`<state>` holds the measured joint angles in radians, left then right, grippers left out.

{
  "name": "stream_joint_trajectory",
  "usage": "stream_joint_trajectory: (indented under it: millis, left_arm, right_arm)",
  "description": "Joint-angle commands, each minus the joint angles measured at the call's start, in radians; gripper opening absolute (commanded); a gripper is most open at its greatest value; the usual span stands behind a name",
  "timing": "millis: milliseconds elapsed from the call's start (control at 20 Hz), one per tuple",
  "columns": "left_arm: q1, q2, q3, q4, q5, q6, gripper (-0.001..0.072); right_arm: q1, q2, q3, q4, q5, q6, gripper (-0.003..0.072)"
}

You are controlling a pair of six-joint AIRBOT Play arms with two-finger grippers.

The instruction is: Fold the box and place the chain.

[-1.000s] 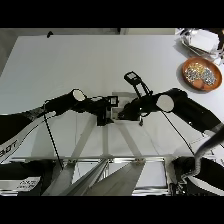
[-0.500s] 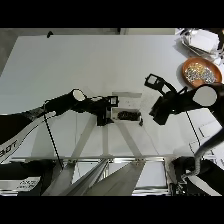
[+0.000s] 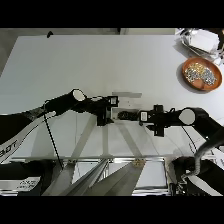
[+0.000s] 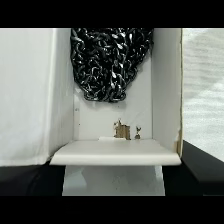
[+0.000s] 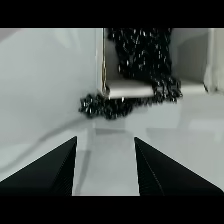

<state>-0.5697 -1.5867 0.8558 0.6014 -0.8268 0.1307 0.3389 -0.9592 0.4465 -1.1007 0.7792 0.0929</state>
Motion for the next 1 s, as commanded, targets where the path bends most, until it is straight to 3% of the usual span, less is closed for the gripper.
stream_joint_trajectory:
  millis: [0, 200, 350, 500, 750, 950]
  left_arm:
    - [0.001, 0.001, 0.0, 0.0, 0.0, 0.0, 0.0252]
    - [0.001, 0.001, 0.0, 0.0, 0.0, 0.0, 0.0252]
    - [0.001, 0.001, 0.0, 0.0, 0.0, 0.0, 0.0252]
    - [0.001, 0.001, 0.0, 0.0, 0.0, 0.0, 0.0252]
    - [0.001, 0.001, 0.0, 0.0, 0.0, 0.0, 0.0252]
    - [0.001, 0.001, 0.0, 0.0, 0.0, 0.0, 0.0252]
  right_arm:
    - [0.044, -0.067, -0.031, 0.106, -0.122, -0.103, 0.0402]
    - [0.051, -0.124, -0.031, 0.119, -0.134, -0.101, 0.0383]
    - [0.051, -0.126, -0.03, 0.137, -0.147, -0.097, 0.0262]
    - [0.05, -0.116, -0.03, 0.136, -0.141, -0.09, 0.002]
    - [0.034, -0.01, -0.03, 0.126, -0.132, -0.031, 0.0007]
    - [-0.031, 0.114, -0.029, 0.063, -0.044, -0.01, 0.0007]
